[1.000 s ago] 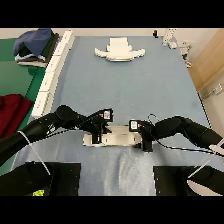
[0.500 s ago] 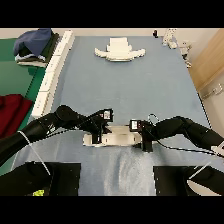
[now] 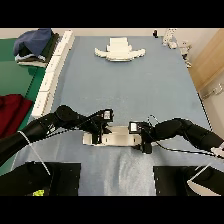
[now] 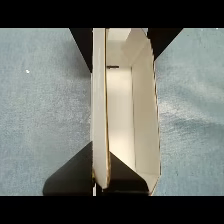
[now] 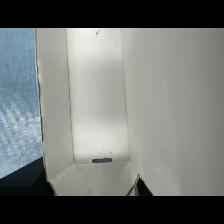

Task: Fold the box.

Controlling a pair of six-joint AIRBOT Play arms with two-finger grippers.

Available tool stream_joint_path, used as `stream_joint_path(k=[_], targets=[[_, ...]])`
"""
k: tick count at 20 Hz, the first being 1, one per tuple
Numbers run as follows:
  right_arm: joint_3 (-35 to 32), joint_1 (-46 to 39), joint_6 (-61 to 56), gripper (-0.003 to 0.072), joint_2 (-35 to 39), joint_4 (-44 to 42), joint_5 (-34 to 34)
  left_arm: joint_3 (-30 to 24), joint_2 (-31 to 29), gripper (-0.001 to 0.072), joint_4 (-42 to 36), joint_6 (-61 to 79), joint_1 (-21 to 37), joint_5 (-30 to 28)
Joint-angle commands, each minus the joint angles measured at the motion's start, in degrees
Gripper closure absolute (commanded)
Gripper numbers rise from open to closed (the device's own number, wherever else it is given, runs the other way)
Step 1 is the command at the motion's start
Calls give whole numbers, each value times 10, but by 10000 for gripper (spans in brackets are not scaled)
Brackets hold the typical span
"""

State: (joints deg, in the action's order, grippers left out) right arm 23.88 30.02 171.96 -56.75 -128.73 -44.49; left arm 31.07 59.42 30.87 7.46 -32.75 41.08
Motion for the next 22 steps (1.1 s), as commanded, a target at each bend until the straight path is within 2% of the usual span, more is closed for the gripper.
stream_joint_path(k=[1,6,8,11,22], targets=[[-4,2,0,40,-4,3,9,0,0,695,0,0,0,-1],[-4,-1,0,40,4,3,9,0,0,695,0,0,0,-1],[-4,-1,-1,128,4,3,7,0,0,695,0,0,0,-1],[-10,0,0,179,4,3,8,0,0,695,0,0,0,-1],[-12,0,0,177,4,3,10,0,0,695,0,0,0,-1]])
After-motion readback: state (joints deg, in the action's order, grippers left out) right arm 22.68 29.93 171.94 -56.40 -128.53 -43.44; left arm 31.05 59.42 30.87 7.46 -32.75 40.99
